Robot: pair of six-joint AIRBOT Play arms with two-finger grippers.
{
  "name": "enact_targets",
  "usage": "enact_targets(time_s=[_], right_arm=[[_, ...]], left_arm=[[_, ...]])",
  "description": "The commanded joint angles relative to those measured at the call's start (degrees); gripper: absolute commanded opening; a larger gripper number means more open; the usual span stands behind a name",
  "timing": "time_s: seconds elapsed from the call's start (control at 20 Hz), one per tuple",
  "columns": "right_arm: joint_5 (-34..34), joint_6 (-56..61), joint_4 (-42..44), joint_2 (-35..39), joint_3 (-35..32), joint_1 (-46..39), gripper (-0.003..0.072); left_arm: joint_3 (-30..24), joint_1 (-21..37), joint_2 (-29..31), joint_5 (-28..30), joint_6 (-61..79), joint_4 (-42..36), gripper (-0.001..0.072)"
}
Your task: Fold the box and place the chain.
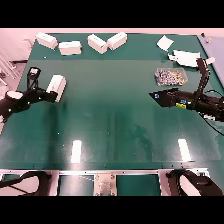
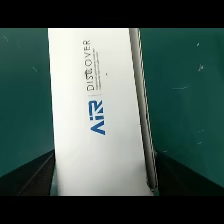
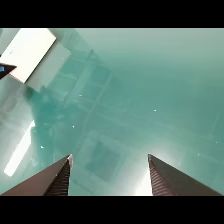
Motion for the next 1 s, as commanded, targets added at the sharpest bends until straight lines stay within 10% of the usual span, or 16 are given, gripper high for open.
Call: enact_targets(time_s=[0.0, 0.55, 0.6, 0.65, 0.8, 0.95], right_arm=[[0.0, 0.0, 0.0, 0.0, 0.0, 0.0, 0.0558], [-1.5, 0.0, 2.4, 4.9, 0.0, 0.0, 0.0543], [-1.9, 0.0, 1.4, 6.6, 0.0, 0.0, 0.0400], [-2.3, 0.1, 0.0, 8.6, 0.0, 0.0, 0.0238], [-3.0, 0.1, -2.6, 13.2, -0.2, 0.0, 0.0014], [-4.5, 0.1, -5.7, 17.9, -1.4, 0.0, 0.0012]], left_arm=[[1.5, 0.0, 2.3, -1.8, -0.1, -1.0, 0.0720], [1.6, 0.0, 14.0, -16.0, -11.7, 4.2, 0.0691], [1.6, 0.0, 14.0, -19.0, -13.2, 4.1, 0.0463], [1.7, 0.0, 14.0, -23.6, -13.5, 4.1, 0.0033], [1.6, 0.0, 14.6, -33.1, -13.2, 1.6, 0.0019], [-2.1, 0.0, 23.5, -30.6, -8.5, -5.2, 0.0018]])
